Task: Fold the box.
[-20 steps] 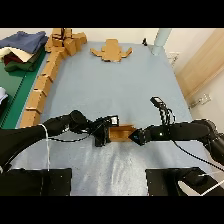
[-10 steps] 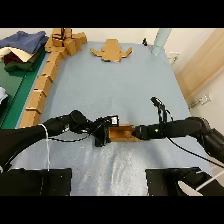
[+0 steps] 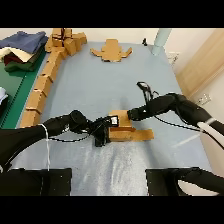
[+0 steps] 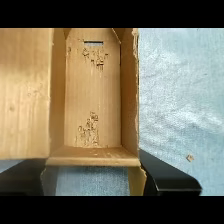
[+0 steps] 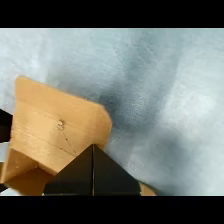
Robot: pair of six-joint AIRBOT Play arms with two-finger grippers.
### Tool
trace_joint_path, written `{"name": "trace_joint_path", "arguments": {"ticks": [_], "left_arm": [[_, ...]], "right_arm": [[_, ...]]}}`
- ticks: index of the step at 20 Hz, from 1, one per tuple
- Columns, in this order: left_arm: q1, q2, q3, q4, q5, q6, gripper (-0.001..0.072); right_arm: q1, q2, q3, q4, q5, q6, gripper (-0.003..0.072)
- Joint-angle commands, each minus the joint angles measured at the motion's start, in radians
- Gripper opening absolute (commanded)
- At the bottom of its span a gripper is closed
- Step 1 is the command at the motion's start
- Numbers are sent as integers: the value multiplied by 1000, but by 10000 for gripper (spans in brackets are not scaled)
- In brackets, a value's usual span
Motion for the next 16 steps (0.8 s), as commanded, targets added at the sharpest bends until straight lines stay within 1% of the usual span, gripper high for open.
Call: {"name": "trace_joint_path", "arguments": {"ticks": [1,3,8,10,13,16], "left_arm": [[1,0,1,0,0,0,459],[0,0,1,0,0,0,459],[0,0,1,0,0,0,459],[0,0,0,0,0,0,459],[0,0,1,0,0,0,459],[0,0,1,0,0,0,459]], "right_arm": [[-8,-138,24,56,-8,-148,5],[-8,-153,24,87,-5,-188,5],[-8,-149,24,84,-6,-196,5],[-9,-128,25,84,-5,-225,5],[-9,-29,26,66,1,-246,5],[-9,117,24,15,-45,-245,5]]}}
